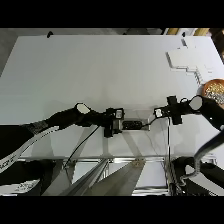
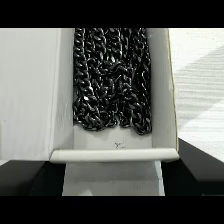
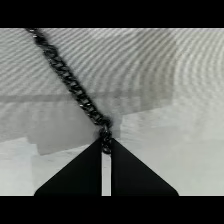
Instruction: Fold the box and place the chain.
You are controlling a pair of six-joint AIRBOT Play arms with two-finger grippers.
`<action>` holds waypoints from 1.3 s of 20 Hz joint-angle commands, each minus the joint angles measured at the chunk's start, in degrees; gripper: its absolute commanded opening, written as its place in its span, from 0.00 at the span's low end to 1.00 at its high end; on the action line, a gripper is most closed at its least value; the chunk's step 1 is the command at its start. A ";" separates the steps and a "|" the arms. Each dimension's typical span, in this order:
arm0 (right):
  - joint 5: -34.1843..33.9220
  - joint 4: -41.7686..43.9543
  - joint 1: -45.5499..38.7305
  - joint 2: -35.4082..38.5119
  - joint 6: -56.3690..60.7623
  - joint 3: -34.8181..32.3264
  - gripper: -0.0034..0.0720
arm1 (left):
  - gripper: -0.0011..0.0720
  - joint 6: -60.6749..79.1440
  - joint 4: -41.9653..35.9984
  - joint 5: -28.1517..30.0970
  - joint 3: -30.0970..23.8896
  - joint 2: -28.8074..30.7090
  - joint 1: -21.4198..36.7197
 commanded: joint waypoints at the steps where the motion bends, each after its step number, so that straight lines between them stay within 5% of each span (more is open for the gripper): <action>1: 1.22 0.15 0.04 0.66 0.26 -0.02 0.07 | 0.30 0.00 0.02 0.00 0.00 0.04 0.04; 9: 7.69 2.71 0.04 10.51 13.33 -0.02 0.07 | 0.30 0.00 0.02 0.00 0.00 0.04 0.04; 19: 33.46 39.04 0.11 11.41 19.96 0.00 0.07 | 0.30 0.00 0.02 0.00 0.00 0.04 0.04; 26: 37.75 49.72 0.11 11.39 20.06 -0.02 0.07 | 0.30 0.00 0.02 0.00 0.00 0.04 0.04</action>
